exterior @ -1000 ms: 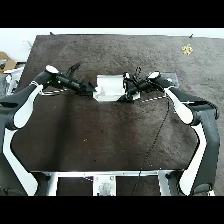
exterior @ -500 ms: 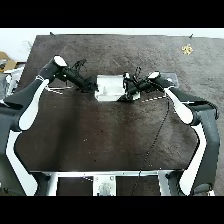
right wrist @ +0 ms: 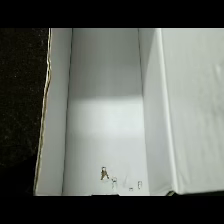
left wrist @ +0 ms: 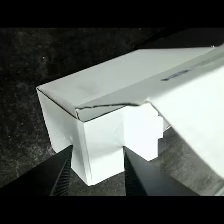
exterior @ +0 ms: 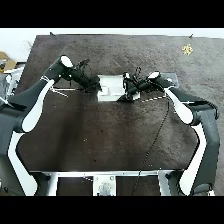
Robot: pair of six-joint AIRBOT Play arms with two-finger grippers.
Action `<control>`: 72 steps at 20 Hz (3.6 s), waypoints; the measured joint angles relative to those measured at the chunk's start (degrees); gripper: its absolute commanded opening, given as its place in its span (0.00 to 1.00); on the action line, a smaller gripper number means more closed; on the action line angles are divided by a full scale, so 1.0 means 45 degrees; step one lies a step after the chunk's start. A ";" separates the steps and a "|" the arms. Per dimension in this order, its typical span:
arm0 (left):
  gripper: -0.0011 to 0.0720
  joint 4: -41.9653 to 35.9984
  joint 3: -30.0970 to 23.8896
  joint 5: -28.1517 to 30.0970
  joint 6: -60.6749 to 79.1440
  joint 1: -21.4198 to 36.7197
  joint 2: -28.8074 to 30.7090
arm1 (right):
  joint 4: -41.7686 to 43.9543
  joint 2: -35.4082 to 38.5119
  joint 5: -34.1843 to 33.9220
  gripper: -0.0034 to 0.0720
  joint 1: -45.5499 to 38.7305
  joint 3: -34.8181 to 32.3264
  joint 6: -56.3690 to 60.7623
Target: Fold the box and place the chain.
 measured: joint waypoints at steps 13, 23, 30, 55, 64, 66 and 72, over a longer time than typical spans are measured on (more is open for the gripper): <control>0.48 0.3954 0.0981 0.0131 -0.3050 -0.1282 -0.0073 | 0.0000 0.0000 0.0005 0.47 0.0000 0.0000 0.0000; 0.41 0.7237 0.1511 -0.0335 -0.5100 -0.2409 -0.0204 | 0.0005 0.0000 0.0005 0.47 0.0000 0.0000 0.0005; 0.41 0.8937 0.3075 -0.1472 -0.6115 -0.3157 -0.1253 | 0.0005 0.0000 0.0005 0.47 0.0000 0.0000 0.0000; 0.78 0.9292 0.3220 -0.0899 -0.7538 -0.3283 -0.1715 | 0.0005 0.0000 0.0005 0.47 0.0000 0.0000 0.0000; 0.85 0.8854 0.3211 -0.1311 -0.4857 -0.3230 -0.0801 | 0.0005 0.0000 0.0005 0.47 0.0000 0.0000 0.0000; 0.85 0.8772 0.3211 -0.1447 -0.4163 -0.3206 -0.0393 | 0.0005 0.0000 0.0005 0.47 0.0000 0.0000 0.0000; 0.85 0.8320 0.3196 -0.1880 -0.0831 -0.3021 0.1117 | 0.0000 0.0000 0.0000 0.47 0.0000 0.0000 0.0000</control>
